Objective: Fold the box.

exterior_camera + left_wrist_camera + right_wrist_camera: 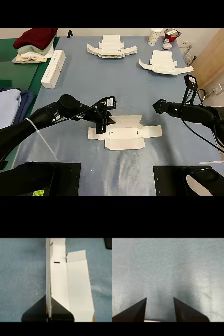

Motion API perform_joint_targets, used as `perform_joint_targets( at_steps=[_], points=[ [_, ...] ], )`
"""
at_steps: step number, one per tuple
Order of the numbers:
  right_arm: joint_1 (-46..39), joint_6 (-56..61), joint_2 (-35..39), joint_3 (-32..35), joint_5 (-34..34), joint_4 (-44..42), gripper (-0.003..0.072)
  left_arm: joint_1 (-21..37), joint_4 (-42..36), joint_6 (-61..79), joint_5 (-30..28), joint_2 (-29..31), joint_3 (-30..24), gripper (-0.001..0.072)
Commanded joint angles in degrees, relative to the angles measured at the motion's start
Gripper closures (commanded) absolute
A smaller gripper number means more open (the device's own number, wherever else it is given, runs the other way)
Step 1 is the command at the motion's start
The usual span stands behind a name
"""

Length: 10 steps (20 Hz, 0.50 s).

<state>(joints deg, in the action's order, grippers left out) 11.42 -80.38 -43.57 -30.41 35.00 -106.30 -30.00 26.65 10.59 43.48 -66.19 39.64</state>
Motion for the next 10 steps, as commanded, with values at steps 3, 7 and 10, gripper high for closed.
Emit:
perform_joint_targets(
  at_steps=[3, 7, 10],
  points=[
    [0.0, 0.0, -0.04, -0.04, 0.26, -0.07, 0.0171, 0.07, 5.2, -5.84, 2.1, -0.63, 0.22, 0.0695],
    [0.0, 0.0, -0.04, -0.04, 0.44, -0.09, 0.0172, 0.07, 5.77, -6.88, 5.2, -0.63, 0.13, 0.0694],
    [0.0, 0.0, -0.02, -0.04, 0.72, -0.68, 0.0171, 0.07, 5.92, -7.26, 6.95, -0.63, -0.07, 0.0694]
  ],
)
